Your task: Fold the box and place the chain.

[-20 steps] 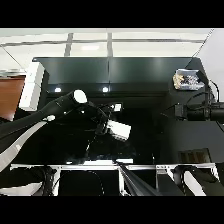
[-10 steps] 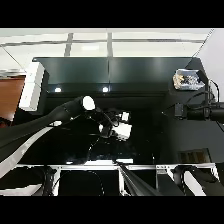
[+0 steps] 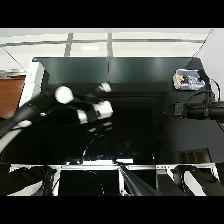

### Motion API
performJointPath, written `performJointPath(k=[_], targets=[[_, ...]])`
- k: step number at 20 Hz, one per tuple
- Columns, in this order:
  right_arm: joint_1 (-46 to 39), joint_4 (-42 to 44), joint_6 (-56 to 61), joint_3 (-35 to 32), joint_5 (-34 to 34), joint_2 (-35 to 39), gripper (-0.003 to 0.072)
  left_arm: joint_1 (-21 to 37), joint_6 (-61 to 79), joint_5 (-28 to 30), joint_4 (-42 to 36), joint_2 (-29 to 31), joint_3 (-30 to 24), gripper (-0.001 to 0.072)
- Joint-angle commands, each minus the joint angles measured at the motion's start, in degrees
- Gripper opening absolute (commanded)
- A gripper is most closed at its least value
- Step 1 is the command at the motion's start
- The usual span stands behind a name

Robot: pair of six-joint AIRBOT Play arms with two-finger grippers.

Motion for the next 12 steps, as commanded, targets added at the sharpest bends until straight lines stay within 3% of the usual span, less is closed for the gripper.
performJointPath(k=[1,3,6,9,12], targets=[[-0.02,-0.02,-0.31,0.02,-0.63,0.07,0.0014,12.87,-25.20,-10.82,12.68,6.21,-0.57,0.0266],[-0.02,-0.02,-0.31,0.02,-0.70,0.07,0.0014,22.47,-27.26,-17.33,12.44,8.11,-2.45,0.0278],[0.00,-0.04,-0.85,0.02,-0.70,0.07,0.0014,34.47,-28.44,-22.43,12.44,9.62,-7.08,0.0287],[0.09,-0.50,-1.36,0.02,-0.68,0.07,0.0014,45.44,-29.79,-23.41,12.52,10.40,-10.71,0.0291],[0.07,-2.12,-1.31,-0.13,-0.76,0.07,0.0014,54.12,-29.07,-22.88,14.88,10.56,-10.84,0.0291]])
